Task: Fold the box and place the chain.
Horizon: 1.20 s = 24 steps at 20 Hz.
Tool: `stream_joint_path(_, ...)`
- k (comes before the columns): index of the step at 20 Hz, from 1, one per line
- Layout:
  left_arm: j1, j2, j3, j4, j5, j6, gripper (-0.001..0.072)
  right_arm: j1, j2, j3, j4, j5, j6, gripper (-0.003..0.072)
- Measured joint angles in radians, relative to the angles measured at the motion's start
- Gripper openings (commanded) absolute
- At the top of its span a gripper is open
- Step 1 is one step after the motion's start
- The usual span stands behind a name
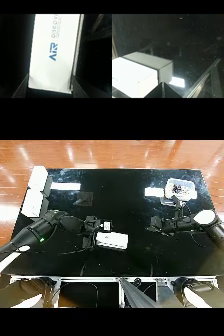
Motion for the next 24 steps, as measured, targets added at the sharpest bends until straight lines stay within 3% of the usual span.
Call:
stream_joint_path(11,-0.002,-0.036,0.0,-0.002,0.001,0.014,0.0611,0.0,0.0,0.0,-0.011,0.0,0.0,0.0032)
stream_joint_path(12,-0.002,-0.038,0.001,-0.003,0.0,0.015,0.0531,0.0,0.0,0.0,-0.013,0.0,0.0,0.0032)
stream_joint_path(14,-0.002,-0.041,0.001,-0.003,-0.003,0.016,0.0129,0.0,0.0,0.0,-0.013,0.0,0.0,0.0032)
stream_joint_path(15,-0.002,-0.042,0.001,-0.002,-0.004,0.016,0.0022,0.0,0.0,0.0,-0.013,0.0,0.0,0.0032)
stream_joint_path(24,0.014,0.016,0.013,0.032,0.016,-0.154,0.0019,0.0,0.0,0.0,-0.014,0.001,0.0,0.0031)
